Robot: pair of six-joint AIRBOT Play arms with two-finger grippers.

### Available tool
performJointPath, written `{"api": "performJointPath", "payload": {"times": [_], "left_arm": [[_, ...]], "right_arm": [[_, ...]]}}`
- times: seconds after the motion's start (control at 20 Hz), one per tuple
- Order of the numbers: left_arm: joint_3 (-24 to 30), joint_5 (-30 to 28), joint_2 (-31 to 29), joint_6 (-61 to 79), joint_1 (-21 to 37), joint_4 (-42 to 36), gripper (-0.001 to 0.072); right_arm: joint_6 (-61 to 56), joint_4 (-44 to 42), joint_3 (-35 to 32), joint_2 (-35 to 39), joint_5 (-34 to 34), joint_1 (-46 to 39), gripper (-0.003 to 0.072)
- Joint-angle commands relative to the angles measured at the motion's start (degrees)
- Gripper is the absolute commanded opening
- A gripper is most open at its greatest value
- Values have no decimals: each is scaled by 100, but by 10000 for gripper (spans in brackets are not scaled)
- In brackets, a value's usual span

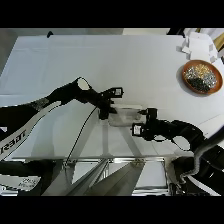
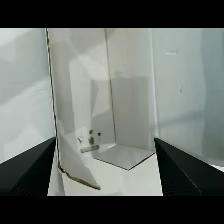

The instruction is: Fold the box and place the chain.

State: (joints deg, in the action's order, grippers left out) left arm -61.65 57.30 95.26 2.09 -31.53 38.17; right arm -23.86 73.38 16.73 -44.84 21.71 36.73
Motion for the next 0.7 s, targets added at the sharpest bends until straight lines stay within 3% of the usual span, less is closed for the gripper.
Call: {"api": "performJointPath", "payload": {"times": [0.0,0.5,0.65], "left_arm": [[-2,-7,-4,0,0,0,10],[-2,-4,-4,0,0,0,10],[0,-4,-4,0,0,0,10]], "right_arm": [[-144,-7,7,-4,251,-9,692],[-507,-13,68,-4,190,-610,694],[-461,-404,68,-17,186,-610,693]]}}
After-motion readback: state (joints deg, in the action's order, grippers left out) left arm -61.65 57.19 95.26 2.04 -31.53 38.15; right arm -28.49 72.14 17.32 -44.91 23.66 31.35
